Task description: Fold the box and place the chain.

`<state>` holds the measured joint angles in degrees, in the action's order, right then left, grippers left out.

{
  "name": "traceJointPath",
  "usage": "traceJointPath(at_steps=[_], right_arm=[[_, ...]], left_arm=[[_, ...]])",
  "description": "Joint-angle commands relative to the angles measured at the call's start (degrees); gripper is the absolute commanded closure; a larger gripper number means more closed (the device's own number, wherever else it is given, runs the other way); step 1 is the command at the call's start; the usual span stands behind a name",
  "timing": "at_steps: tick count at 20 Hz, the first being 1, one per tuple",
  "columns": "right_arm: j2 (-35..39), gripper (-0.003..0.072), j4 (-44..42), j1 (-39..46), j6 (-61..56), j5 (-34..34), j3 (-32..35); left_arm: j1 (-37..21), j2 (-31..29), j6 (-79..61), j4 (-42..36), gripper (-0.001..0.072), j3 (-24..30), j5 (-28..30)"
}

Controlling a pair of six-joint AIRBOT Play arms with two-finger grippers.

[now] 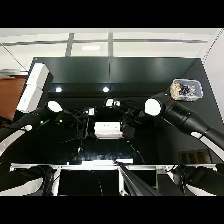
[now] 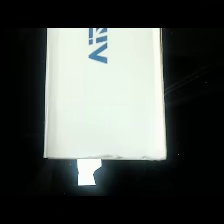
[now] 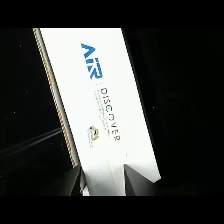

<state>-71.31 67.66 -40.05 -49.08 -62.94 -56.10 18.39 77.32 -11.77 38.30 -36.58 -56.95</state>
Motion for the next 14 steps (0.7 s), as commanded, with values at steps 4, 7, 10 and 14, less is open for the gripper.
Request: traceJointPath(at_steps=[4,7,10,14], right_arm=[[-0.2,0.0392,0.0,-0.1,-0.5,0.2,0.0],[-0.7,0.0392,-0.1,-0.1,-1.8,0.2,0.0],[-1.4,0.0391,0.0,-1.0,-1.8,0.2,0.0],[-2.5,0.0391,0.0,-1.6,-3.3,0.2,0.0]], left_arm=[[0.0,0.0,0.0,0.0,0.0306,0.0,0.0],[0.0,0.0,0.0,0.0,0.0305,0.0,0.2],[0.0,0.0,0.0,0.0,0.0305,0.0,0.2],[0.0,0.0,0.0,0.0,0.0306,0.0,0.2]])
